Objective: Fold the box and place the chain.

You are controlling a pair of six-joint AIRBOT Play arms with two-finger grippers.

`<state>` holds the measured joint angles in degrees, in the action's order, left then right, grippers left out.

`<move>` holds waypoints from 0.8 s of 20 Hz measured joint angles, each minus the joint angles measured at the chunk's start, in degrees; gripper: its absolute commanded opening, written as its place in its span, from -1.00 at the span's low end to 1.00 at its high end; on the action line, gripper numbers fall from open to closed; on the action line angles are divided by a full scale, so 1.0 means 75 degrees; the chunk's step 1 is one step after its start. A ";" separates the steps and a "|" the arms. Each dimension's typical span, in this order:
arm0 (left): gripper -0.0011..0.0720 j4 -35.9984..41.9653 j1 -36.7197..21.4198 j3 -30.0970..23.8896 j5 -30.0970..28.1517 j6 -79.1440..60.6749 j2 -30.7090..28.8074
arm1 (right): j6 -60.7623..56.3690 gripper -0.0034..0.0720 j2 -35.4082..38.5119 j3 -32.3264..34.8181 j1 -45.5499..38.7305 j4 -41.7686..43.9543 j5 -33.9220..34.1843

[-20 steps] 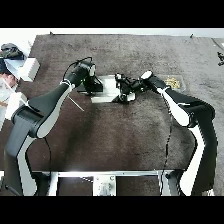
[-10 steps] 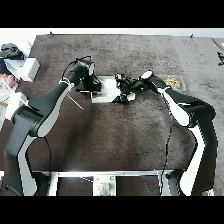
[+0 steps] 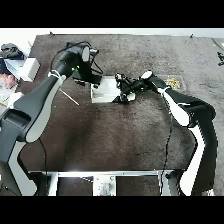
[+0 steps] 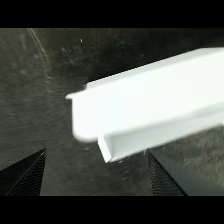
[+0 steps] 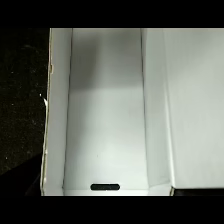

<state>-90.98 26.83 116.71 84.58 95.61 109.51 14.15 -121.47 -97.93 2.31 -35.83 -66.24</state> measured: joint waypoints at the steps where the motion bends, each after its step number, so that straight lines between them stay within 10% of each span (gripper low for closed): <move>1: 0.91 -0.0023 -0.0035 -0.0055 -0.0020 -0.0187 -0.0140 | 0.0000 0.24 0.0000 0.0000 0.0000 0.0003 0.0000; 6: 0.91 0.0472 -0.0519 -0.1842 -0.1574 -0.1215 -0.1268 | -0.0003 0.24 0.0000 0.0000 0.0000 0.0003 0.0000; 11: 0.91 0.3815 -0.1798 -0.4135 -0.3191 -0.5050 -0.1993 | -0.0006 0.24 0.0000 0.0000 -0.0003 0.0006 0.0003; 16: 0.91 0.5727 -0.2661 -0.4878 -0.4080 -0.7309 -0.2142 | -0.0006 0.24 0.0000 0.0000 -0.0003 0.0006 0.0003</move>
<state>-48.03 6.87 80.12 53.98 40.80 93.45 14.11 -121.47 -97.93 2.28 -35.79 -66.22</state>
